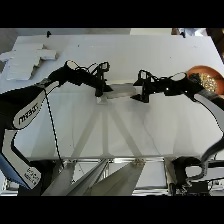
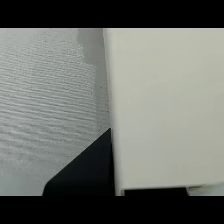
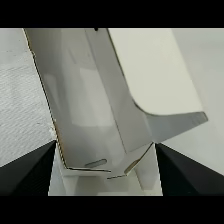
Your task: Fold the box and place the chain.
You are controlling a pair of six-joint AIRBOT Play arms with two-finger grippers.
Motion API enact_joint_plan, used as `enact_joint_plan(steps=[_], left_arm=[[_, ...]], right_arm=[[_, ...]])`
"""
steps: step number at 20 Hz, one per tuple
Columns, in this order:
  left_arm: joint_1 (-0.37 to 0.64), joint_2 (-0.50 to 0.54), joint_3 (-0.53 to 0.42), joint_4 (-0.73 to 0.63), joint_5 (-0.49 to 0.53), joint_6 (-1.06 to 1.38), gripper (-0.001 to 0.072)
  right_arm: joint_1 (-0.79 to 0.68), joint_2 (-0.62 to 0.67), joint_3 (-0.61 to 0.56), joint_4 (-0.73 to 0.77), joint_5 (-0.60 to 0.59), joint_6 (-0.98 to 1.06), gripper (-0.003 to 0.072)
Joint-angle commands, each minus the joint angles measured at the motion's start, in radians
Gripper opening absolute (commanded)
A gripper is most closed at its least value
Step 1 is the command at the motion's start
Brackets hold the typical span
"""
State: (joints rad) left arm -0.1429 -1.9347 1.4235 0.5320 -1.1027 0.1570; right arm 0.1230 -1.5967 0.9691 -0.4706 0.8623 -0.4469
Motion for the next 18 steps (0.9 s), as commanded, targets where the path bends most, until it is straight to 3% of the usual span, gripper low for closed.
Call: enact_joint_plan(steps=[1,7,18], left_arm=[[-0.001,-0.001,0.0,0.0,0.0,0.0,0.0011],[-0.001,-0.001,0.0,0.0,0.0,0.0,0.0011],[-0.001,-0.001,0.0,0.0,0.0,0.0,0.0011]], right_arm=[[0.0,-0.042,0.051,-0.032,0.077,0.002,0.0682],[0.0,-0.061,0.053,-0.109,0.163,0.028,0.0682],[0.001,-0.104,0.053,-0.078,0.165,0.027,0.0682]])
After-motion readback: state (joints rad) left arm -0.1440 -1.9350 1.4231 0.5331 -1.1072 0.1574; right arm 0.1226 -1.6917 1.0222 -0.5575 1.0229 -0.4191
